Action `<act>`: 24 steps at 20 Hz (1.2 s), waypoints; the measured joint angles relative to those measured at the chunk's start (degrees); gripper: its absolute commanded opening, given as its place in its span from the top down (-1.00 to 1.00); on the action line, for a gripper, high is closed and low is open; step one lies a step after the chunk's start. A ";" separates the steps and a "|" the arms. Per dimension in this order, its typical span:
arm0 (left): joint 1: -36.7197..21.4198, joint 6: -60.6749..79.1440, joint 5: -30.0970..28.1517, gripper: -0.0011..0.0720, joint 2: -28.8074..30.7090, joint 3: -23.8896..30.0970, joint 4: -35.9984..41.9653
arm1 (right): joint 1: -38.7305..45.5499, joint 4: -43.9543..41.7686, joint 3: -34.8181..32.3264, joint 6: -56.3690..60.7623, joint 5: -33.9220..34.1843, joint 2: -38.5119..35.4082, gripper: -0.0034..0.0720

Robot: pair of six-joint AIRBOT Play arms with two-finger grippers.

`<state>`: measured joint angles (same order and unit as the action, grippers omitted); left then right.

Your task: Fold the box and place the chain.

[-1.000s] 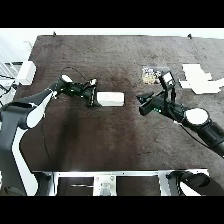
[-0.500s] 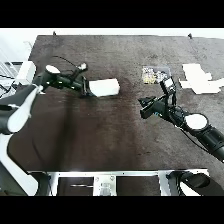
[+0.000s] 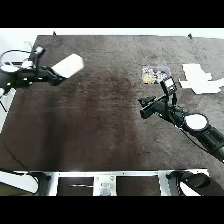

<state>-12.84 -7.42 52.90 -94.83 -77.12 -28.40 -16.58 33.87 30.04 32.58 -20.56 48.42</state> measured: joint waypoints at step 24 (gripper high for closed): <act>-31.06 1.92 -18.29 0.94 22.84 36.79 -3.23 | -0.02 0.00 -1.11 0.04 1.81 0.46 0.90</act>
<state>-43.90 -5.50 34.61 -71.99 -40.34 -31.64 -16.60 33.87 28.93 32.62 -18.74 48.88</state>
